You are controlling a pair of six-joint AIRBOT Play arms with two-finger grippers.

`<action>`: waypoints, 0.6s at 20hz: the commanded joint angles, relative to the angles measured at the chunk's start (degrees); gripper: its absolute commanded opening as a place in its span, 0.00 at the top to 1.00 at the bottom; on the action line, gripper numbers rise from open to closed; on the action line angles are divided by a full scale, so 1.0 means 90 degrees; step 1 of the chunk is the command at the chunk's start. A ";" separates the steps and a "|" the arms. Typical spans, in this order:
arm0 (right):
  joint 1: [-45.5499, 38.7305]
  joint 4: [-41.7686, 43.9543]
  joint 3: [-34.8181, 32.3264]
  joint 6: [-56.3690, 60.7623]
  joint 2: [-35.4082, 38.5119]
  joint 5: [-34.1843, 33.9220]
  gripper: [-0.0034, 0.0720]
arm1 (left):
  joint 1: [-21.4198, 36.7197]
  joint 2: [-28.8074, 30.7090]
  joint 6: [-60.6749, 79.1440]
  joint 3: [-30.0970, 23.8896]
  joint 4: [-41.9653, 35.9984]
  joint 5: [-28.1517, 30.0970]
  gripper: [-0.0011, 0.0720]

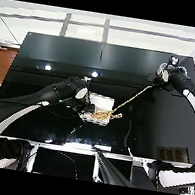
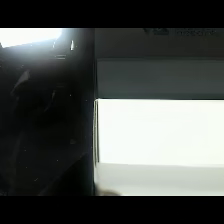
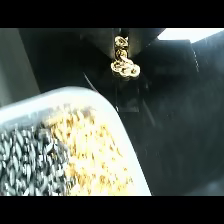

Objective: Fold the box and place the chain.

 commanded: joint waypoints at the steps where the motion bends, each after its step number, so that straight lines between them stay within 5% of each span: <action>1: 0.0005 0.0131 0.0119 -0.0787 0.0277 0.0304 0.91 | 0.0000 -0.0002 0.0002 0.0005 0.0002 0.0005 0.94; 6: 0.0005 0.1209 0.0119 -0.2506 0.1613 0.0991 0.92 | 0.0000 -0.0002 0.0002 0.0005 0.0002 0.0015 0.94; 12: 0.0498 0.4061 0.0063 -0.4532 0.3211 0.3429 0.91 | 0.0000 -0.0002 0.0002 0.0005 0.0002 0.0007 0.94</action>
